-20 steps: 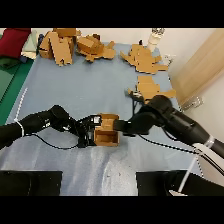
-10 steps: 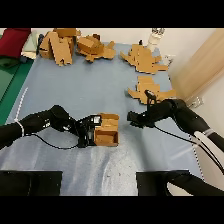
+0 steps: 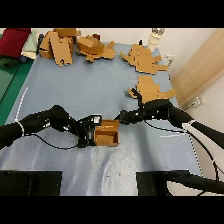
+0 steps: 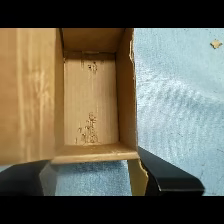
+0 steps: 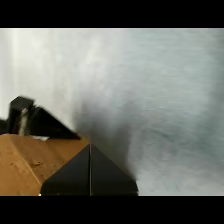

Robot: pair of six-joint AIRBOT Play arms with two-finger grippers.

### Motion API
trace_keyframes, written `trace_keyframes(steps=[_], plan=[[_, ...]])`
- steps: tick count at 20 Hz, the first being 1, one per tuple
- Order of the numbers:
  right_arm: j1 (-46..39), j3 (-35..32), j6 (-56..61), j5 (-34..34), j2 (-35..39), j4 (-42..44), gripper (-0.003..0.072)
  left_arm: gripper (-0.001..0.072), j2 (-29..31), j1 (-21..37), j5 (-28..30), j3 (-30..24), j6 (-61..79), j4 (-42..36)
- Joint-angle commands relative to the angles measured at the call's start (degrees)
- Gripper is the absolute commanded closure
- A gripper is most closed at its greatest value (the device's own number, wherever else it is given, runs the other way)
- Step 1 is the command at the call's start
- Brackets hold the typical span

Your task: Fold the box.

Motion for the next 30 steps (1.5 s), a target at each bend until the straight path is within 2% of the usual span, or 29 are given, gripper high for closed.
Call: trace_keyframes(steps=[1, 4, 8, 12, 15, 18, 21, 24, 28, 29, 30], plan=[[-0.1, -0.1, -12.3, -12.8, -0.5, 5.2, 0.0685, 0.0270, 0.0, 0.0, 0.0, 0.0, 0.0, 0.0], [0.0, -0.2, -14.3, -16.8, -0.1, 4.7, 0.0684, 0.0269, 0.0, 0.0, 0.0, 0.0, 0.0, 0.0], [4.3, -0.3, -14.8, -16.1, 1.2, -1.0, 0.0685, 0.0269, 0.0, 0.0, 0.0, 0.0, 0.0, 0.0], [11.4, -0.3, -14.6, -6.0, 1.2, -9.2, 0.0684, 0.0269, 0.0, 0.0, 0.0, 0.0, 0.0, 0.0], [14.8, -0.1, -16.9, 0.2, 1.3, -10.5, 0.0684, 0.0269, 0.0, 0.0, 0.0, 0.0, 0.0, 0.0], [16.6, -0.1, -17.8, 4.0, 3.4, -12.4, 0.0684, 0.0270, 0.0, 0.0, -0.1, 0.0, 0.0, 0.0], [17.3, -0.1, -17.5, 4.2, 8.2, -15.4, 0.0684, 0.0269, 0.0, 0.0, -0.1, 0.0, 0.0, 0.0], [19.6, -0.1, -16.5, 5.6, 13.4, -22.4, 0.0684, 0.0270, 0.0, 0.0, -0.1, 0.0, 0.0, 0.0], [26.8, -0.1, -16.6, 14.8, 17.5, -35.1, 0.0682, 0.0270, 0.0, 0.0, -0.1, 0.0, 0.0, 0.0], [29.1, -0.1, -17.7, 15.4, 17.8, -37.2, 0.0637, 0.0270, 0.0, 0.0, -0.1, 0.0, 0.0, 0.0], [31.1, -0.1, -18.8, 15.2, 17.8, -38.1, 0.0535, 0.0270, 0.0, 0.0, -0.1, 0.0, 0.0, 0.0]])
